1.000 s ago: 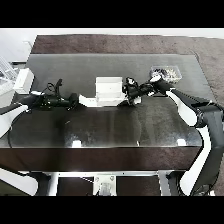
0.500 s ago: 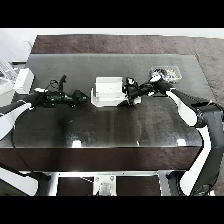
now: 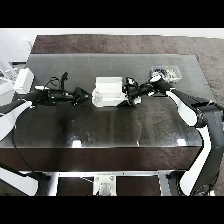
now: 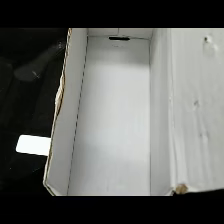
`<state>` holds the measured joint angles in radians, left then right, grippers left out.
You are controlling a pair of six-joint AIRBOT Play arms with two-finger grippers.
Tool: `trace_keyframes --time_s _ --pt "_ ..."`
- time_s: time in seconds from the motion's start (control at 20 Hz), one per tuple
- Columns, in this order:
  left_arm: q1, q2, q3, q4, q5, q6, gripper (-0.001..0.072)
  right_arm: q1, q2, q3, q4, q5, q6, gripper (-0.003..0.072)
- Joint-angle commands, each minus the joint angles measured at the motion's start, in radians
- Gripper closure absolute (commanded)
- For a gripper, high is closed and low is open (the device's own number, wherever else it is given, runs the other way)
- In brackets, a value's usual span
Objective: Fold the box and place the chain.
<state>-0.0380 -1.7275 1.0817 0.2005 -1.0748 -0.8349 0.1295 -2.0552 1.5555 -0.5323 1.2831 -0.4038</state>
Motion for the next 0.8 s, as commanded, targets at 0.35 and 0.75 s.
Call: trace_keyframes --time_s 0.35,0.75 --pt "-0.033 0.000 0.030 0.011 0.015 -0.120 0.0351 0.000 0.000 0.000 0.000 0.000 0.000 0.0100" --pt "-0.076 0.000 0.100 0.187 0.045 -0.320 0.0351 0.000 0.000 0.000 0.000 0.000 0.000 0.0101"
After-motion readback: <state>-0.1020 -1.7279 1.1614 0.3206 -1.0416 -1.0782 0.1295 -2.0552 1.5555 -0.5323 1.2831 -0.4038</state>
